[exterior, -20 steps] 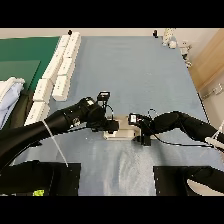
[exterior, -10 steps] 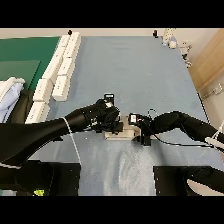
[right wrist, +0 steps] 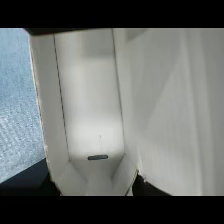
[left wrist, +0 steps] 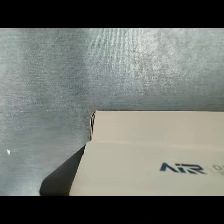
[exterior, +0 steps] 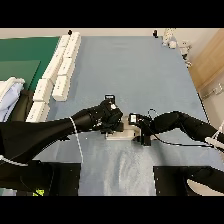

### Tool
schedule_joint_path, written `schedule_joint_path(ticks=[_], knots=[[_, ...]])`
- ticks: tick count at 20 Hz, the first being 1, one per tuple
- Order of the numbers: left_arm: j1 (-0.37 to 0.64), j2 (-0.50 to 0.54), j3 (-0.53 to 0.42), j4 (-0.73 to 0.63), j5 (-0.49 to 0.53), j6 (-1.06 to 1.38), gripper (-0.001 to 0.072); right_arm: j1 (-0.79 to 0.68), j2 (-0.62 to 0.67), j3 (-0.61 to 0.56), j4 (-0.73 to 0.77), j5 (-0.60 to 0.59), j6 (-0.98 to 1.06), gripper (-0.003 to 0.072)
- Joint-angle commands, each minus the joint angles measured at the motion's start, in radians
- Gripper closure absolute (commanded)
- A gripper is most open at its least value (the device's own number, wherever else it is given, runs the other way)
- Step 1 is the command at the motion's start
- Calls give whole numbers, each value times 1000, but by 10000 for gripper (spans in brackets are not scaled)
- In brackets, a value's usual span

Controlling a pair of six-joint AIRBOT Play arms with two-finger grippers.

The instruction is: Fold the box.

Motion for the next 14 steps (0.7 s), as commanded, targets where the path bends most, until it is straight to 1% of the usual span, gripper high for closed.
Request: schedule_joint_path(ticks=[1,2,3,4,9,10,13,14], knots=[[-3,-2,1,4,9,-12,694,0,1,0,0,1,0,171],[-3,-1,2,4,9,-8,540,0,1,0,0,1,0,171],[-3,0,2,4,8,-10,318,0,1,0,0,1,0,171],[-2,2,2,4,3,-14,222,0,1,0,0,1,0,170],[-2,2,19,6,-45,-7,223,0,1,0,0,1,0,171],[-1,2,38,13,-83,13,223,0,1,0,0,1,0,171],[-1,10,129,23,-253,126,225,0,1,0,0,1,0,170],[-2,17,160,26,-314,172,240,0,1,0,0,1,-1,171]])
